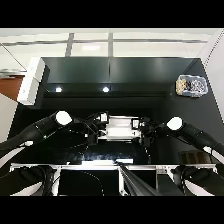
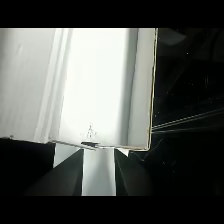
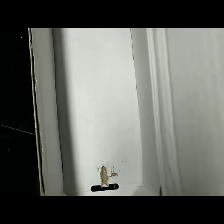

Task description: Fold the box and place the chain.

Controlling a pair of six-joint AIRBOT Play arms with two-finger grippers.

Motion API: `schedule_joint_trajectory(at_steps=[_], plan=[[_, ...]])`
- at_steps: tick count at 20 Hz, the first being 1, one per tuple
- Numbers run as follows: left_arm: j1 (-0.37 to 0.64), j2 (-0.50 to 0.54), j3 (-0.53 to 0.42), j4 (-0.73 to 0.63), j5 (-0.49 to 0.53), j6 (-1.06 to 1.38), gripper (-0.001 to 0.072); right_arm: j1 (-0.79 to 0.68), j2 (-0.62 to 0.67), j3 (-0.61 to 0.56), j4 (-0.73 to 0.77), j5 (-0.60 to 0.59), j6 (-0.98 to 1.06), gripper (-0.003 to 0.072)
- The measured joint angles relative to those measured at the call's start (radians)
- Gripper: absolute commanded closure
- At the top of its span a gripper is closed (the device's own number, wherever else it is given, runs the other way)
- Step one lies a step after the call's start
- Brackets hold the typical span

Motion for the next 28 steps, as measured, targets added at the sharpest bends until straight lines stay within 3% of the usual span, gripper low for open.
schedule_joint_trajectory(at_steps=[2, 4, 15, 16, 17, 18, 20, 21, 22, 28], plan=[[-0.004, -0.003, 0.0, -0.017, 0.006, 0.002, 0.0508, 0.0, 0.0, 0.0, 0.0, 0.0, 0.0, 0.0212], [-0.014, -0.012, 0.0, -0.048, 0.013, 0.017, 0.0651, 0.0, 0.0, 0.0, 0.0, 0.0, 0.0, 0.0212], [-0.085, -0.034, 0.0, -0.091, 0.119, 0.056, 0.0652, 0.0, 0.0, 0.0, 0.0, 0.0, 0.0, 0.0212], [-0.087, -0.034, 0.0, -0.092, 0.122, 0.051, 0.0581, 0.0, 0.0, 0.0, 0.0, 0.0, 0.0, 0.0212], [-0.087, -0.034, 0.0, -0.092, 0.122, 0.048, 0.0439, 0.0, 0.0, 0.0, 0.0, 0.0, 0.0, 0.0212], [-0.087, -0.034, 0.0, -0.093, 0.124, 0.042, 0.0418, 0.0, 0.0, 0.0, 0.0, 0.0, 0.0, 0.0212], [-0.087, -0.034, 0.0, -0.092, 0.125, 0.041, 0.0507, 0.0, 0.0, 0.0, 0.0, 0.0, 0.0, 0.0212], [-0.087, -0.034, 0.0, -0.092, 0.126, 0.041, 0.0511, 0.0, 0.0, 0.0, 0.0, 0.0, 0.0, 0.0212], [-0.087, -0.034, 0.0, -0.092, 0.125, 0.04, 0.0675, 0.0, 0.0, 0.0, 0.0, 0.0, 0.0, 0.0212], [-0.058, 0.033, 0.0, -0.034, 0.095, -0.012, 0.0676, 0.0, 0.0, 0.0, 0.0, 0.0, 0.0, 0.0212]])
